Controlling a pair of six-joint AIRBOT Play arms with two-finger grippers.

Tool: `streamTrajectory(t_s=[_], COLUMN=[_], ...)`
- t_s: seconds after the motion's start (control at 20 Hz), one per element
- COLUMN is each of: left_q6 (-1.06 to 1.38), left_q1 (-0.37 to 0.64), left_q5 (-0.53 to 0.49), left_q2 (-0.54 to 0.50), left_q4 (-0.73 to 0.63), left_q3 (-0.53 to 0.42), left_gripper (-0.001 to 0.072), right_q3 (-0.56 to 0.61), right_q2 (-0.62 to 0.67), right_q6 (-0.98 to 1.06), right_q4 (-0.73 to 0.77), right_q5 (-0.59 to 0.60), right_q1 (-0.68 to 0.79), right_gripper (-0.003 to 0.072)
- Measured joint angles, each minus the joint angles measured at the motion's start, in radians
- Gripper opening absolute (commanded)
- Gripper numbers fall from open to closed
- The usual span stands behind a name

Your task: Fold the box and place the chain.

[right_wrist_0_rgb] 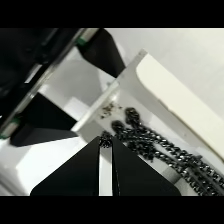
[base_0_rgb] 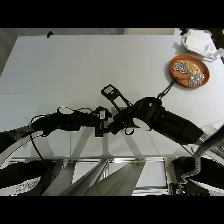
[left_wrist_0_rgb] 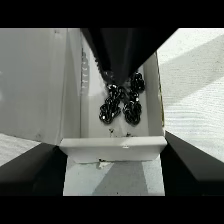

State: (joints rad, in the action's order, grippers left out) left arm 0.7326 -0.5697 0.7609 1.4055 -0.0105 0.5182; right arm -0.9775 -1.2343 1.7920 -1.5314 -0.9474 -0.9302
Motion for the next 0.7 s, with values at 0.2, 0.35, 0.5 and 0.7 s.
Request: streamTrajectory(t_s=[0.2, 0.35, 0.5, 0.7], left_q6=[0.000, 0.000, 0.000, 0.000], left_q1=[0.000, 0.000, 0.000, 0.000], left_q5=[0.000, 0.000, 0.000, 0.000], left_q2=[0.000, 0.000, 0.000, 0.000], left_q4=[0.000, 0.000, 0.000, 0.000], left_q3=[0.000, 0.000, 0.000, 0.000], left_gripper=[0.0406, 0.0406, 0.0406, 0.0406], right_q3=[0.000, 0.000, 0.000, 0.000], right_q2=[-0.045, -0.057, -0.058, 0.006], right_q6=[0.012, 0.015, 0.016, 0.016], right_q4=[-0.011, -0.014, -0.017, -0.042], right_q5=[-0.003, -0.009, -0.027, -0.068], right_q1=[0.000, 0.000, 0.000, 0.004], right_gripper=[0.0116, 0.0198, 0.0199, 0.0201])
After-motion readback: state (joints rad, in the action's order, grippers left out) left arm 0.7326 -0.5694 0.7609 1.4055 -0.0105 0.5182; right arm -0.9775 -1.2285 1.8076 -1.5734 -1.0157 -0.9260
